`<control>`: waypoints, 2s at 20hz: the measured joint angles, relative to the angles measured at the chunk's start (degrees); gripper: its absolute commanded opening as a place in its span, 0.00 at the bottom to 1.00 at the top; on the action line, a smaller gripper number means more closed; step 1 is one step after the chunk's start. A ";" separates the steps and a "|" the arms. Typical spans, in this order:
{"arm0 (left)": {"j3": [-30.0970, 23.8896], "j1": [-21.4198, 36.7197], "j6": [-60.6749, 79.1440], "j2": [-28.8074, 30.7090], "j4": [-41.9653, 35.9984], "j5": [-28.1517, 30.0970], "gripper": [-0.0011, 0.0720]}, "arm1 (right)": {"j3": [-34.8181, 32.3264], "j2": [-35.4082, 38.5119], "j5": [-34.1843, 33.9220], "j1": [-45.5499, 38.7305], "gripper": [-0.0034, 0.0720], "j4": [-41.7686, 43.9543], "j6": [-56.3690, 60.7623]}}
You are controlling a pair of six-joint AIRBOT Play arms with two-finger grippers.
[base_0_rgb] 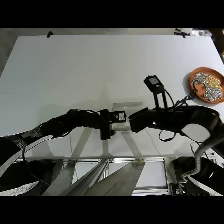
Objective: Fold the box and place the chain.
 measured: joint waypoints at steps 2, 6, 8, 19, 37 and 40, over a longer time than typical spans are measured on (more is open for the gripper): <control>0.00 0.00 0.00 0.00 0.00 0.00 0.36 | -0.15 -2.54 -0.90 0.44 0.06 -0.04 0.70; 0.00 0.00 0.00 0.00 0.00 0.00 0.36 | -0.57 -6.97 -2.23 0.81 0.06 -0.09 1.90; 0.00 0.00 0.00 0.00 0.00 0.00 0.36 | -1.05 -9.01 -2.32 0.85 0.06 -0.11 2.78; -0.07 0.04 -0.17 0.00 -0.22 0.15 0.36 | -2.08 -14.71 -2.80 0.87 0.08 0.68 4.15; 0.02 -0.02 0.09 0.09 0.11 -0.09 0.36 | -2.27 -2.93 2.78 0.33 0.49 -5.84 6.97; 0.02 -0.02 0.04 0.09 0.09 -0.07 0.36 | -2.27 -0.50 4.33 -3.37 0.50 -6.78 7.15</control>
